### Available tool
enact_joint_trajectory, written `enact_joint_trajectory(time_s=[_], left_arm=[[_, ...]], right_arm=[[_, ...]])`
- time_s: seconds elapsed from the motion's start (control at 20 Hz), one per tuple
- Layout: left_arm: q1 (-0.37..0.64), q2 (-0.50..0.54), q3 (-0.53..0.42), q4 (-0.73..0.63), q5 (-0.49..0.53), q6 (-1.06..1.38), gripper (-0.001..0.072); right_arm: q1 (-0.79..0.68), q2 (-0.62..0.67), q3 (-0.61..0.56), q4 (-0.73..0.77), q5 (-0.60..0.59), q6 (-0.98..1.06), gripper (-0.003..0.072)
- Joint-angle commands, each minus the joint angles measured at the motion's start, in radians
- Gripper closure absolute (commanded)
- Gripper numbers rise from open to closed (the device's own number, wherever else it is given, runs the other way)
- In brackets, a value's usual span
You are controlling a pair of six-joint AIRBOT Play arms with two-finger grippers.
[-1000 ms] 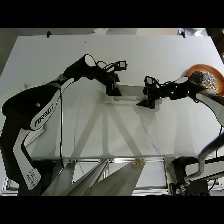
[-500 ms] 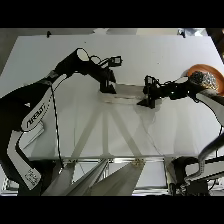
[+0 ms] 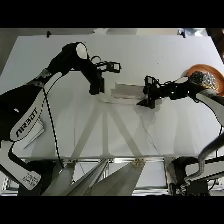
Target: Fold the box and place the chain.
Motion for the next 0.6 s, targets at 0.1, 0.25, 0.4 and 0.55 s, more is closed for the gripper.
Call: enact_joint_trajectory(time_s=[0.1, 0.25, 0.4, 0.55], left_arm=[[-0.098, 0.016, 0.001, -0.161, -0.006, -0.004, 0.0690], [-0.112, 0.016, 0.001, -0.170, 0.192, -0.010, 0.0692], [-0.111, 0.016, 0.001, -0.171, 0.358, -0.066, 0.0692], [-0.111, 0.016, 0.001, -0.175, 0.571, -0.143, 0.0692]], right_arm=[[0.000, 0.000, 0.000, 0.000, 0.000, 0.001, 0.0189], [0.000, 0.000, 0.000, 0.000, 0.000, 0.001, 0.0189], [0.000, 0.000, 0.000, 0.000, 0.000, 0.001, 0.0189], [0.000, 0.000, 0.000, 0.000, 0.000, 0.001, 0.0189]])
